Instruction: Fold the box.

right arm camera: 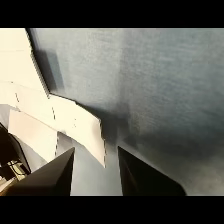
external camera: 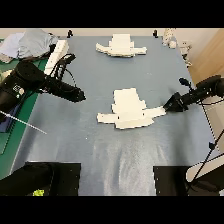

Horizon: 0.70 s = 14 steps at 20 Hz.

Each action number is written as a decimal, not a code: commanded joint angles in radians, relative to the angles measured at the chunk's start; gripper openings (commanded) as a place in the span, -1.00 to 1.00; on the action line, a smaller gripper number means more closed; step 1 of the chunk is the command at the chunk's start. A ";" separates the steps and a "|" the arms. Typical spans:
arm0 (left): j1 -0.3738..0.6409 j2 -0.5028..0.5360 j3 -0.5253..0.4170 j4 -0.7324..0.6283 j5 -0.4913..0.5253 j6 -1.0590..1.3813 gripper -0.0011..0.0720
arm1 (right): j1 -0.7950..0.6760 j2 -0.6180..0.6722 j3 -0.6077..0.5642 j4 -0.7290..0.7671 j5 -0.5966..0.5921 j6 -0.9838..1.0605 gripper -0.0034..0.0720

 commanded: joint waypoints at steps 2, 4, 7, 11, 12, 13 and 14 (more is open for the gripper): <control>0.000 -0.001 0.000 0.000 0.000 0.000 -0.94 | 0.023 -0.036 0.012 0.035 -0.044 -0.026 0.16; 0.000 -0.001 0.000 0.000 0.000 0.000 -0.94 | 0.048 -0.036 0.012 0.039 -0.051 -0.026 0.16; 0.000 -0.001 0.000 0.000 0.000 0.000 -0.93 | 0.093 -0.036 0.012 0.044 -0.051 -0.027 0.16; 0.000 -0.001 0.000 0.000 0.000 0.000 -0.94 | 0.141 -0.035 0.012 0.044 -0.080 -0.034 -0.54; 0.000 -0.001 0.000 0.000 0.000 0.000 -0.94 | 0.148 -0.033 0.012 0.045 -0.087 -0.033 -0.55; 0.000 -0.001 0.000 0.000 0.000 0.000 -0.94 | 0.154 -0.027 0.012 0.046 -0.091 -0.033 -0.92; 0.000 -0.001 0.000 0.000 0.000 0.000 -0.94 | 0.160 -0.014 0.011 0.048 -0.086 -0.033 -0.90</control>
